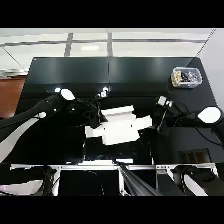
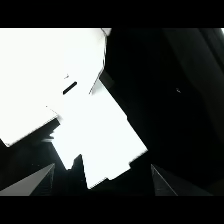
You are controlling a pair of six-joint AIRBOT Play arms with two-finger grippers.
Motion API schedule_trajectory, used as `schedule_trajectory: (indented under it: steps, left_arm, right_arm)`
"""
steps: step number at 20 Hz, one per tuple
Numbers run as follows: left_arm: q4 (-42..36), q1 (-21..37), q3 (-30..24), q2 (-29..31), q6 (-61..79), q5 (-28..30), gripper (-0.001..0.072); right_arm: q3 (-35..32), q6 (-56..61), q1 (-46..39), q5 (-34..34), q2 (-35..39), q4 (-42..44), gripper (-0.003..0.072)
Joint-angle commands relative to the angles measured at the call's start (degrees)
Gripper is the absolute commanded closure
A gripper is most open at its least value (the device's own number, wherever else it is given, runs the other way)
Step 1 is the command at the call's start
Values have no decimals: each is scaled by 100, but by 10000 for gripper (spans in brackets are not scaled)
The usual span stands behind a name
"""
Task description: Fold the box and place the chain.
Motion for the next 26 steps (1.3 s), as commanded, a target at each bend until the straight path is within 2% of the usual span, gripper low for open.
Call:
schedule_trajectory:
  steps: [1,5,9,13,18,23,26]
  left_arm:
    - [409,-96,4,7,470,254,683]
    - [533,-103,90,7,466,258,683]
    - [531,-103,90,7,463,254,682]
    - [531,-103,90,7,463,249,682]
    - [531,-101,90,7,463,254,682]
    - [531,-101,90,7,461,247,682]
    - [531,-101,90,7,463,234,682]
  right_arm:
    - [-192,-896,498,-317,-190,55,-19]
    - [-192,-1045,1270,-909,-586,79,-19]
    - [-192,-1073,1821,-957,-929,81,-19]
    - [-195,-1303,1886,-949,-1141,146,-19]
    - [-184,-1296,2046,-1211,-1355,1322,-19]
    - [101,-1360,1773,-1318,-1196,1176,-19]
    - [269,-2079,1714,-1565,-1196,1178,-19]
